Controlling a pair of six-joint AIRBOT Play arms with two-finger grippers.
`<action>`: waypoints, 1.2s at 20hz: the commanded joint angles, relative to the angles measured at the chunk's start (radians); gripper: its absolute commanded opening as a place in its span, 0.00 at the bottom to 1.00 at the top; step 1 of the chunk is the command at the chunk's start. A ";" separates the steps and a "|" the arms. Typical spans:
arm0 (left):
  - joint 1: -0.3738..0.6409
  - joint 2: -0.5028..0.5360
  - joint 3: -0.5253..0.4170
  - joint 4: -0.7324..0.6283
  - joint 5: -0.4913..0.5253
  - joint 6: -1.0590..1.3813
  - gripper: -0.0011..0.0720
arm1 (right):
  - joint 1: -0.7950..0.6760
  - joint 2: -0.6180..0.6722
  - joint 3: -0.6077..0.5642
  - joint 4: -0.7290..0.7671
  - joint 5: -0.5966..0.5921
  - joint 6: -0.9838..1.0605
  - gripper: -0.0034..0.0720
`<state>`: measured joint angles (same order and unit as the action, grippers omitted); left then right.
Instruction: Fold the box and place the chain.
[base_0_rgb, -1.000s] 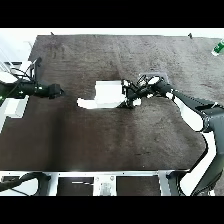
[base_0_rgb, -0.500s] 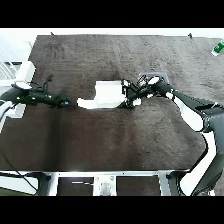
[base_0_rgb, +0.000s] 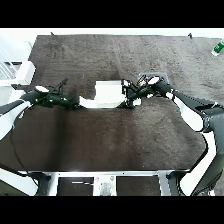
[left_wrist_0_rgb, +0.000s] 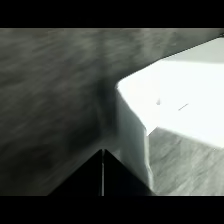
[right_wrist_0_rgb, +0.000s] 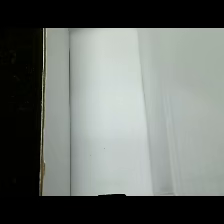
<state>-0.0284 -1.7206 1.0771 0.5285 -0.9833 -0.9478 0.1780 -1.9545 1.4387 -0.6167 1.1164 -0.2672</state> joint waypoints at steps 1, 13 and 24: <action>-0.039 -0.010 0.036 -0.044 0.009 0.014 0.04 | 0.000 0.000 0.000 0.000 0.000 0.000 0.78; -0.039 -0.008 0.108 -0.142 -0.099 0.014 0.42 | 0.000 0.000 0.000 0.000 0.000 0.000 0.78; -0.080 -0.008 0.108 -0.174 -0.087 -0.058 0.50 | 0.000 0.000 0.000 0.000 0.000 0.000 0.78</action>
<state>-0.0967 -1.7290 1.1843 0.3408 -1.0763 -0.9539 0.1780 -1.9545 1.4387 -0.6167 1.1160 -0.2672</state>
